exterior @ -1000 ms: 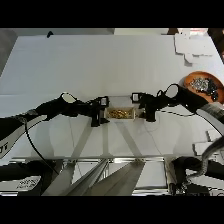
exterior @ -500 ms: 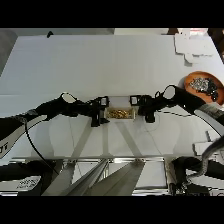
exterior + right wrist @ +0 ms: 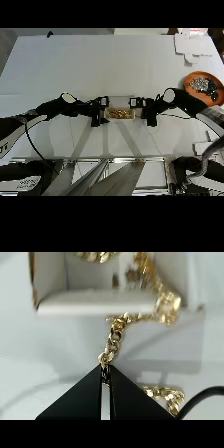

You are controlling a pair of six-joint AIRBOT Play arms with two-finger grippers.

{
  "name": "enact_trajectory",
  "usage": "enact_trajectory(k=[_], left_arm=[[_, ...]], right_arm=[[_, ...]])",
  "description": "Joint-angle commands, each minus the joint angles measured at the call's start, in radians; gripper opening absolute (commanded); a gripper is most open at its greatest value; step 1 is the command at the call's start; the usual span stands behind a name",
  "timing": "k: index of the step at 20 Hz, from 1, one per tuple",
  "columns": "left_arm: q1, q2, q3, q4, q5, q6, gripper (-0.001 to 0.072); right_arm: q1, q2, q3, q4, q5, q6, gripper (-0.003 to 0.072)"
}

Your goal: Fold the box and place the chain.

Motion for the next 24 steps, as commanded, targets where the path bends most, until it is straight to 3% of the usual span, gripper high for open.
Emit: enact_trajectory(k=[1,7,12,15,16,18,23,24], left_arm=[[0.0,0.001,0.0,0.0,0.0,0.0,0.0284],[0.0,0.001,0.0,0.0,0.0,0.0,0.0284],[0.0,0.001,0.0,0.0,0.0,0.0,0.0284],[0.0,0.001,0.0,0.0,0.0,0.0,0.0284],[0.0,0.001,0.0,0.0,0.0,0.0,0.0284],[0.0,0.001,0.0,0.0,0.0,0.0,0.0284],[0.0,0.001,0.0,0.0,0.0,0.0,0.0284],[0.0,0.001,0.0,0.0,0.0,0.0,0.0284]], right_arm=[[0.026,0.105,0.002,0.015,-0.08,0.22,0.0008],[0.118,0.246,0.002,0.181,-0.222,0.27,0.0008],[0.275,0.247,0.002,0.224,-0.475,0.281,0.0008],[0.309,0.237,0.002,0.223,-0.516,0.317,0.001],[0.309,0.237,0.002,0.223,-0.512,0.343,0.0043],[0.309,0.237,0.002,0.219,-0.515,0.359,0.0388],[0.306,0.24,0.051,0.219,-0.463,0.361,0.0396],[0.296,0.239,0.078,0.217,-0.453,0.397,0.0361]])
